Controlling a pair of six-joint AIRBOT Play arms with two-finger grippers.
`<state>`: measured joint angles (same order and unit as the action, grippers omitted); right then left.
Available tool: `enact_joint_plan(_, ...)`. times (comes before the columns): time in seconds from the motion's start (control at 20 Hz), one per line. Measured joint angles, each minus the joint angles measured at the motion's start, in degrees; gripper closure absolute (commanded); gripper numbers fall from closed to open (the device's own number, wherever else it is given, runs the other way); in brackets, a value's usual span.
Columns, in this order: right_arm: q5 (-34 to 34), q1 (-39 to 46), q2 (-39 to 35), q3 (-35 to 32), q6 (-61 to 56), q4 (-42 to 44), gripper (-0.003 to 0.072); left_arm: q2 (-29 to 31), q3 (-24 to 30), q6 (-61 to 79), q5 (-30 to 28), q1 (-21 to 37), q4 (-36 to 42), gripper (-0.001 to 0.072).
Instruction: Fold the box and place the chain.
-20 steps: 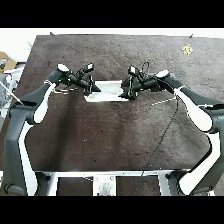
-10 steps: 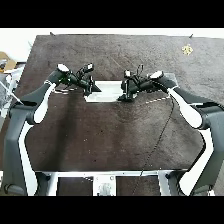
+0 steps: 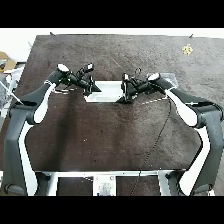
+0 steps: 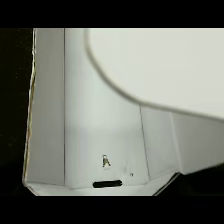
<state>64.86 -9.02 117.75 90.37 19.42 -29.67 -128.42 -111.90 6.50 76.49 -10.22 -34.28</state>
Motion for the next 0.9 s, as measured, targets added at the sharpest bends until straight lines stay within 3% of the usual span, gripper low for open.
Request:
enact_joint_plan(0.45,0.8,0.1,0.3,0.2,0.0,0.2,0.0010,0.0,0.0,0.0,0.0,0.0,0.0,0.0698)
enact_joint_plan(0.9,2.6,0.1,1.3,4.6,-4.8,-2.1,0.0010,0.0,0.0,0.0,0.0,0.0,0.0,0.0698)
